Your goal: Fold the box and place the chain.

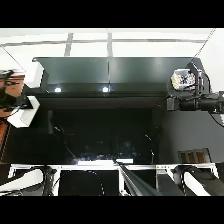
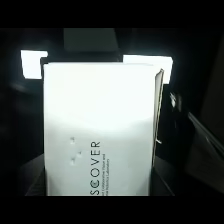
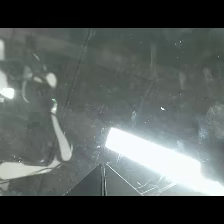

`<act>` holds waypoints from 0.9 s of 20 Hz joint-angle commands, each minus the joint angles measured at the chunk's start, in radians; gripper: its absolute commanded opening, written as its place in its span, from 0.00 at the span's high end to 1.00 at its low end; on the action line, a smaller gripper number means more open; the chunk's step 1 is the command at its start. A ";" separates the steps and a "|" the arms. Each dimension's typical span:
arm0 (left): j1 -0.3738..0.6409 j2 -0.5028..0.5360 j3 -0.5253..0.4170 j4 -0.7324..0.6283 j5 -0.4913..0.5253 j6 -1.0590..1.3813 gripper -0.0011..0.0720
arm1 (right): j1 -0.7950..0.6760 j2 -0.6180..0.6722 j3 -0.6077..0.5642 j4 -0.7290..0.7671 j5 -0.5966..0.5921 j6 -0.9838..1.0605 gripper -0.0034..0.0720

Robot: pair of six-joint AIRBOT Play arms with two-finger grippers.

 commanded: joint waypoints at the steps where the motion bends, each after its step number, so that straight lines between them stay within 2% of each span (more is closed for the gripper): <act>1: 0.067 -0.008 -0.002 -0.035 0.217 0.119 0.45 | -0.001 0.000 0.001 0.000 0.007 0.001 0.94; 4: 0.055 -0.069 0.034 -0.073 0.289 0.245 0.45 | -0.001 0.000 0.001 -0.001 0.009 0.005 0.94; 9: 0.048 -0.230 0.171 -0.185 0.291 0.232 0.45 | -0.001 0.000 0.001 0.000 0.008 0.036 0.94; 13: 0.031 -0.303 0.216 -0.178 0.285 0.232 0.44 | -0.001 0.000 0.001 -0.001 0.007 0.052 0.94; 14: 0.029 -0.313 0.216 -0.172 0.292 0.232 0.39 | -0.001 0.000 0.001 -0.001 0.007 0.053 0.94; 16: 0.024 -0.318 0.216 -0.131 0.312 0.232 0.00 | -0.001 0.000 0.001 0.000 0.007 0.053 0.94; 18: 0.014 -0.309 0.259 -0.050 0.285 0.222 0.00 | -0.001 0.000 0.001 0.000 0.008 0.053 0.94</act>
